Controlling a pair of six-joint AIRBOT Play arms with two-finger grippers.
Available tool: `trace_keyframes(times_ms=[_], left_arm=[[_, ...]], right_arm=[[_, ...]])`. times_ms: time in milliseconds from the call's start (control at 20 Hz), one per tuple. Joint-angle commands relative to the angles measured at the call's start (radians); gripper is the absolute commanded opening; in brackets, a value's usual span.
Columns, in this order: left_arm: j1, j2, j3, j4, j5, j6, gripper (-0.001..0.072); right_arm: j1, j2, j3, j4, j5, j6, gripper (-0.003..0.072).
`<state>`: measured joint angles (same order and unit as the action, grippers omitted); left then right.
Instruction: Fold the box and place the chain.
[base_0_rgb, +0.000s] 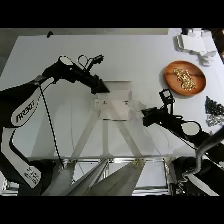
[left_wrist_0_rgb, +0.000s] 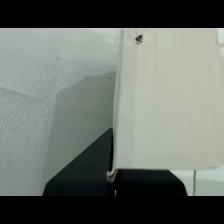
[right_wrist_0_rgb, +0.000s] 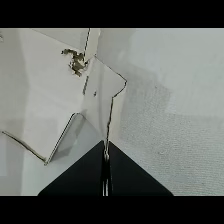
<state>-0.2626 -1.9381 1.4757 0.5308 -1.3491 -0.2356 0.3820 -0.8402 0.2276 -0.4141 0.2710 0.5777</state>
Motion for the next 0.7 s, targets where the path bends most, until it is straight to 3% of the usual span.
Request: trace_keyframes(times_ms=[0,650], left_arm=[[-0.001,0.007,0.000,0.001,-0.010,0.011,0.0009],[-0.001,0.010,0.000,0.001,-0.036,0.007,0.0005]], right_arm=[[0.001,0.001,0.000,0.000,0.002,0.000,0.0014],[0.001,0.001,0.000,0.000,-0.003,0.001,0.0018]])
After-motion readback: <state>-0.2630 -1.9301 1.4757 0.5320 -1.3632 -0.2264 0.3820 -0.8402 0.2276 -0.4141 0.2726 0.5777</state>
